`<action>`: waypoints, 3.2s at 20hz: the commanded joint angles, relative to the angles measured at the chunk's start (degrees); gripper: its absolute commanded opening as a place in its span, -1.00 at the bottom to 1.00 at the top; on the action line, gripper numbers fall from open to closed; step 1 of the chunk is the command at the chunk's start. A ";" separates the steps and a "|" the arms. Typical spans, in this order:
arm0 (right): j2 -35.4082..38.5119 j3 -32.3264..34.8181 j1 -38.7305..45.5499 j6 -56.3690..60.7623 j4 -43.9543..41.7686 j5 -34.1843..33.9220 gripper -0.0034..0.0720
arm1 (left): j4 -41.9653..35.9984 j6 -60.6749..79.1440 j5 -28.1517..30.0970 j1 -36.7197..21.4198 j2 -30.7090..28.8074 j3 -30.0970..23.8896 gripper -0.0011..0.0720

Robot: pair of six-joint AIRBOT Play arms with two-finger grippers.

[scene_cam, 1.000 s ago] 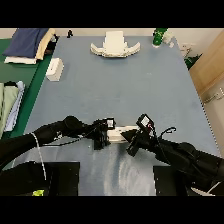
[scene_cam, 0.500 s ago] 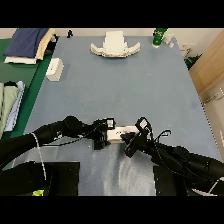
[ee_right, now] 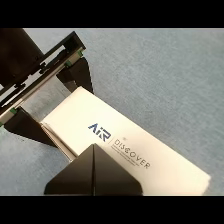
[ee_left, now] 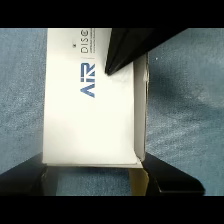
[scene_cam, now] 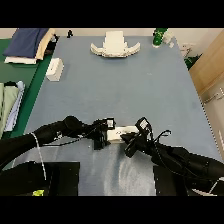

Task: Fold the box.

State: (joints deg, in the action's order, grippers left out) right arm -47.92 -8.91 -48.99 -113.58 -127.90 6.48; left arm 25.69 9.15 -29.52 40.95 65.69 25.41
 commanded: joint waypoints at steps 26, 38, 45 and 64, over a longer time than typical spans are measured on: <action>-18.53 -48.74 32.24 24.06 42.10 -77.35 -0.90 | 0.00 0.00 0.00 0.04 0.04 0.02 0.24; -26.16 -52.92 32.22 30.12 41.99 -82.86 -0.90 | -0.81 -0.24 0.00 -0.87 -1.92 0.72 0.24; -26.16 -52.92 32.22 30.12 41.99 -82.86 -0.90 | 14.97 -30.49 0.61 -18.99 -19.10 0.72 0.24; -26.16 -52.92 32.22 30.12 41.99 -82.86 -0.90 | 31.06 -56.63 8.11 -60.52 7.32 16.92 0.24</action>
State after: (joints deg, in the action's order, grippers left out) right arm -74.04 -61.78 -16.80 -83.46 -85.91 -76.40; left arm 57.65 -46.81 -22.44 -19.51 64.34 35.73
